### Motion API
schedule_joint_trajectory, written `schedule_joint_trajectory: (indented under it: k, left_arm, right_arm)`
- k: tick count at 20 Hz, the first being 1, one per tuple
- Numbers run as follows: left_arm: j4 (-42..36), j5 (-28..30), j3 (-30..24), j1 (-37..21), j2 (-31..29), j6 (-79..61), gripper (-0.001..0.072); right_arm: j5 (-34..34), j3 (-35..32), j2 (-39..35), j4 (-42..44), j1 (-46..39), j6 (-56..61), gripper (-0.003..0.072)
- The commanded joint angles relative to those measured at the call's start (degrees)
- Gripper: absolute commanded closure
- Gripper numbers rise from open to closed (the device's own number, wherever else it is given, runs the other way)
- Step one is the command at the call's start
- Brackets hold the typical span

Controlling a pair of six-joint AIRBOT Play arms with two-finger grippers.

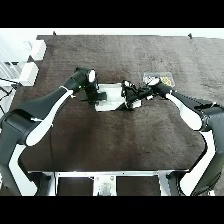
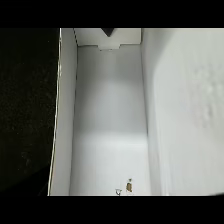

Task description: Fold the box and place the chain.

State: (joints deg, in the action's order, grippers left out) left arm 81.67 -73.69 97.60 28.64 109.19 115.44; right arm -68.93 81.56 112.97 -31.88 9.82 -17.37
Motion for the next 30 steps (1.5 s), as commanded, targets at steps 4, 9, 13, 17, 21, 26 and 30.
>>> schedule_joint_trajectory:
  k: [4,9,13,17,21,26,30]
  left_arm:
    - [-0.94,0.87,0.13,0.13,0.02,-1.97,0.0687]
    - [-1.03,-0.17,0.15,0.11,-0.09,-4.48,0.0313]
    - [0.50,-4.98,0.50,0.07,-1.79,-8.70,0.0090]
    - [0.83,-4.44,0.55,-0.07,-6.73,-16.31,0.0090]
    - [-0.44,-3.89,0.55,-1.86,-14.27,-24.92,0.0089]
    - [-11.58,-3.17,-0.37,-8.31,-19.82,-47.54,0.0089]
    - [-30.51,2.16,-8.02,-17.51,-19.50,-73.94,0.0090]
  right_arm:
    - [0.31,0.00,0.04,-0.42,-0.04,-0.24,0.0232]
    - [0.33,0.00,0.04,-0.42,-0.04,-0.26,0.0232]
    - [0.31,0.00,0.04,-0.42,-0.04,-0.24,0.0231]
    - [0.33,0.00,0.04,-0.42,-0.04,-0.26,0.0232]
    - [0.33,0.00,0.04,-0.39,-0.04,-0.24,0.0231]
    - [0.33,0.00,0.04,-0.39,-0.04,-0.24,0.0231]
    - [0.31,0.00,0.04,-0.39,-0.04,-0.26,0.0232]
